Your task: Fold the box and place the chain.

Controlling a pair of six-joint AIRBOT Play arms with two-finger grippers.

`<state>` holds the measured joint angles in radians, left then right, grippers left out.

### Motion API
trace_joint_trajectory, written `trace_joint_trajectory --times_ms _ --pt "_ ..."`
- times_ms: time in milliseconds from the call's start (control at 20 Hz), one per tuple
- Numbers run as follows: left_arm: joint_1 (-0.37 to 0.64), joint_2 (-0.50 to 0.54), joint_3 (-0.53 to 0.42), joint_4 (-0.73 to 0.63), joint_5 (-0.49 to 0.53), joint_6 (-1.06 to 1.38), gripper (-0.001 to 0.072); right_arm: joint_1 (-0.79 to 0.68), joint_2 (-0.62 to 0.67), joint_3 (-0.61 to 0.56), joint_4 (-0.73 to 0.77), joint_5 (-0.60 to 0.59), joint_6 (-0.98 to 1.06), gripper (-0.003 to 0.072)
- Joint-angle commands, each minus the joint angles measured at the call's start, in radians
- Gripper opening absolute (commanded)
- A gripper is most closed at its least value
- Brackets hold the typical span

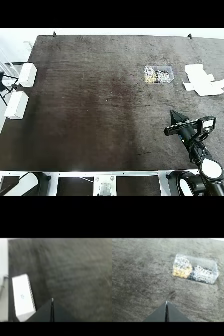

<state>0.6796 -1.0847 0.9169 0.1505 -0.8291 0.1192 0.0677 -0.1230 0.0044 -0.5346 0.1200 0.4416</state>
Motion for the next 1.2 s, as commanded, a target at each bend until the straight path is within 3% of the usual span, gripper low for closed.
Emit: trace_joint_trajectory --times_ms 0,200,400,500,700,850,1150 --pt "-0.137 0.112 0.003 -0.074 0.151 0.022 0.0013 0.0 0.0 0.0 0.0 0.0 0.0 0.001" --pt "-0.283 0.185 -0.029 -0.077 0.214 0.028 0.0013 0.0 0.0 0.0 0.0 0.0 0.0 0.001" --pt "-0.389 0.312 -0.187 -0.135 0.349 0.078 0.0013 0.0 0.0 0.0 0.0 0.0 0.0 0.0011" --pt "-0.397 0.398 -0.302 -0.145 0.313 0.084 0.0013 0.0 0.0 0.0 0.0 0.0 0.0 0.0011" --pt "-0.396 0.586 -0.529 -0.294 0.282 0.17 0.0013 0.0 0.0 0.0 0.0 0.0 0.0 0.0011" --pt "-0.396 0.734 -0.671 -0.294 0.25 0.157 0.0013 0.0 0.0 0.0 0.0 0.0 0.0 0.0011" --pt "-0.396 0.907 -0.875 -0.293 0.269 0.141 0.0013 0.0 0.0 0.0 0.0 0.0 0.0 0.001"
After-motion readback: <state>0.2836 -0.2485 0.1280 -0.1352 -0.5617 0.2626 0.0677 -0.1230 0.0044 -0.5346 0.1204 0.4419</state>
